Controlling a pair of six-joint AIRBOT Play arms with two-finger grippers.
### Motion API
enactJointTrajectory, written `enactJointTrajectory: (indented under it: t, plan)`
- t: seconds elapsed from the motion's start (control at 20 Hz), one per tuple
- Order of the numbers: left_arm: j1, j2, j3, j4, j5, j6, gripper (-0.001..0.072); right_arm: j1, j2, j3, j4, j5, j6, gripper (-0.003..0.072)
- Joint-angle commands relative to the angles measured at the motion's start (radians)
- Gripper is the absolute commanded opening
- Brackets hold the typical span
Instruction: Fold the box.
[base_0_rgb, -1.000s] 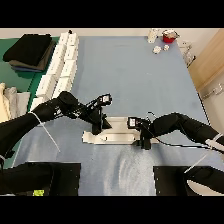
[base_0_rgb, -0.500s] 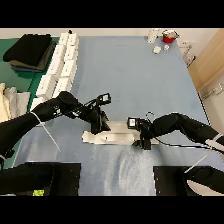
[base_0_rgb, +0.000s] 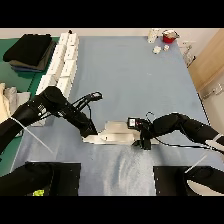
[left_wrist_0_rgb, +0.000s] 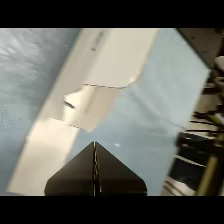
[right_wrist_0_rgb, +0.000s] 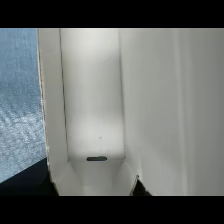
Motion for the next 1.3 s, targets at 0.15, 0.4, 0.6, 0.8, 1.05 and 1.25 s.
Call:
enactJointTrajectory:
  t: [0.15,0.4,0.6,0.8,1.05,1.25]
  plan:
    - [-0.160,-0.023,0.023,-0.205,0.219,-0.235,0.0013,0.001,0.000,0.000,0.001,0.002,0.001,0.0516]
    - [-0.121,-0.112,0.091,-0.239,0.334,-0.288,0.0013,0.001,0.000,0.000,0.001,0.002,0.000,0.0516]
    - [-0.088,-0.175,0.090,-0.225,0.378,-0.350,0.0013,0.001,0.000,0.000,0.001,0.002,0.000,0.0516]
    - [-0.078,-0.236,0.088,-0.145,0.385,-0.406,0.0013,0.001,0.000,0.000,0.001,0.002,0.000,0.0516]
    - [-0.079,-0.322,0.083,-0.150,0.369,-0.422,0.0013,0.001,0.000,0.000,0.001,0.002,0.001,0.0516]
    - [-0.080,-0.323,0.083,-0.154,0.370,-0.420,0.0013,0.001,0.000,0.000,0.001,0.002,0.000,0.0516]
